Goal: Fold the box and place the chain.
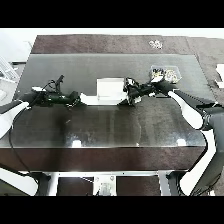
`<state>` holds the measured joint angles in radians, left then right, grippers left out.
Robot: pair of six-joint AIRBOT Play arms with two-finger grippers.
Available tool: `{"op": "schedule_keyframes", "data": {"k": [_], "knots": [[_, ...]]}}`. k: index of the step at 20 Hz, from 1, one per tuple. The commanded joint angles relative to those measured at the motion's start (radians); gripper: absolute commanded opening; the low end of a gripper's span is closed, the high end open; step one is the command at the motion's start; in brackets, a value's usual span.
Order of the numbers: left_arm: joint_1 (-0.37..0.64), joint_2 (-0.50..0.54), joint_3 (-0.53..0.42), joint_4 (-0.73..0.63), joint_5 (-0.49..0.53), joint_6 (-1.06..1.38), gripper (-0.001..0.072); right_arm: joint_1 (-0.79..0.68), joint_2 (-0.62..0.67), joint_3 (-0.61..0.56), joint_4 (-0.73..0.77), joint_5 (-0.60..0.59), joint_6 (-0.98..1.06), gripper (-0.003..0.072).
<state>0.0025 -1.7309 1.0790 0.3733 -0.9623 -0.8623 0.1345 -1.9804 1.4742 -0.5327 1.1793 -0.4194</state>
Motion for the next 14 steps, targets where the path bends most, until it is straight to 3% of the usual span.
{"op": "schedule_keyframes", "data": {"k": [1, 4, 11, 12, 14], "knots": [[-0.028, -0.030, 0.025, -0.019, -0.013, 0.007, 0.0020, 0.000, 0.000, 0.000, 0.000, 0.000, 0.000, 0.0587], [-0.040, -0.036, 0.037, -0.021, -0.006, 0.022, 0.0021, 0.000, 0.000, 0.000, 0.000, 0.000, 0.000, 0.0587], [-0.040, -0.035, 0.138, -0.018, -0.101, 0.033, 0.0024, 0.000, 0.000, 0.000, 0.000, 0.000, 0.000, 0.0587], [-0.040, -0.036, 0.138, -0.018, -0.101, 0.033, 0.0159, 0.000, 0.000, 0.000, 0.000, 0.000, 0.000, 0.0587], [-0.040, -0.035, 0.138, -0.018, -0.106, 0.033, 0.0200, 0.000, 0.000, 0.000, 0.000, 0.000, 0.000, 0.0587]]}}
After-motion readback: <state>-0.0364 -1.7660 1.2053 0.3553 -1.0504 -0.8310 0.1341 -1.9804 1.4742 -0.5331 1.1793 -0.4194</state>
